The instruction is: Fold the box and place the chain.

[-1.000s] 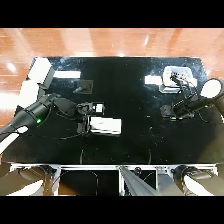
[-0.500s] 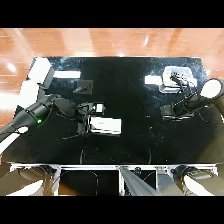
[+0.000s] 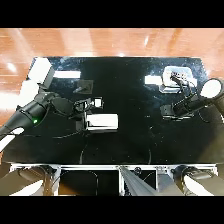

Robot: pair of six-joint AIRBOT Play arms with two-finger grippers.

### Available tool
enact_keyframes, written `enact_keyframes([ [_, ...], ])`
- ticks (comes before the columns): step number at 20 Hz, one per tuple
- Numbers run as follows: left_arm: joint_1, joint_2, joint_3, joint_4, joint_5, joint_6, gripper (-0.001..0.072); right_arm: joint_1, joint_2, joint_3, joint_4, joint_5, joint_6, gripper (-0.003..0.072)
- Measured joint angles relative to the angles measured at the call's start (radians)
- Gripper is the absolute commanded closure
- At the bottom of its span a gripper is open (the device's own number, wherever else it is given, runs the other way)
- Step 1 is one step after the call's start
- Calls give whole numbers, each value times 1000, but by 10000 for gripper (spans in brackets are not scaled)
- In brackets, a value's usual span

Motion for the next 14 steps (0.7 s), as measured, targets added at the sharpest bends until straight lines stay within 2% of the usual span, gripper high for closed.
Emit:
enact_keyframes([
  [5, 74, 42, 10, 126, 63, -189, 683, 0, 0, 0, 0, -3, 0, 655],
  [14, 404, 143, -17, 178, 367, -521, 683, 0, 0, 0, 0, -9, -9, 655],
])
